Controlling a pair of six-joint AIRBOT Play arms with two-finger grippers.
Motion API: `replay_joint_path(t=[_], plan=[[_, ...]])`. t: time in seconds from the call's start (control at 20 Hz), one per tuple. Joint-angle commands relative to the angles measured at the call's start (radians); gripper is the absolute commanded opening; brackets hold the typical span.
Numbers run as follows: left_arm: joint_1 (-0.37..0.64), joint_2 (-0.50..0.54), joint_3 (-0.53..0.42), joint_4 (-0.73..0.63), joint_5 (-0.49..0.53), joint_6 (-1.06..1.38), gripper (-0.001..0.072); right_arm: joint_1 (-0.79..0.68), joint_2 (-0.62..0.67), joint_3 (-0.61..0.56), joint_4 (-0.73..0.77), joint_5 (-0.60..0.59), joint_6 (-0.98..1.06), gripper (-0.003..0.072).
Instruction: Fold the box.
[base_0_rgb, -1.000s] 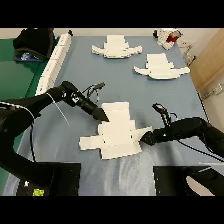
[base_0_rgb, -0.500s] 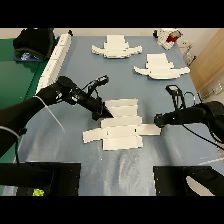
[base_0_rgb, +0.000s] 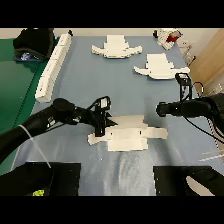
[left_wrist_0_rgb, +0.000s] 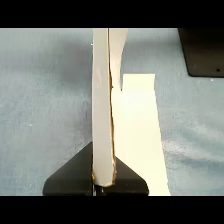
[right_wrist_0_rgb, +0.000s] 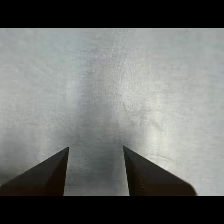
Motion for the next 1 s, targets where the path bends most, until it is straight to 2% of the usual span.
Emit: replay_joint_path(t=[0.0,0.1,0.4,0.6,0.8,0.95], plan=[[-0.061,0.053,-0.097,-0.076,0.12,0.145,0.001,0.0,-0.004,0.004,-0.005,0.018,0.024,0.0532],[-0.082,0.039,-0.1,-0.06,0.149,0.145,0.0012,0.0,-0.011,0.004,-0.004,0.018,0.024,0.0532],[-0.082,0.007,-0.082,-0.06,0.145,0.084,0.0012,0.0,-0.019,0.004,0.01,0.017,0.024,0.0532],[-0.082,0.004,-0.041,-0.054,0.107,0.056,0.0012,0.0,-0.019,0.004,0.011,0.016,0.024,0.0532],[-0.063,0.003,-0.027,0.099,0.108,-0.068,0.0011,0.0,-0.019,0.004,0.011,0.017,0.024,0.0528],[-0.007,-0.021,-0.019,0.101,0.044,-0.096,0.0011,0.0,-0.019,0.004,0.011,0.017,0.024,0.0528]])
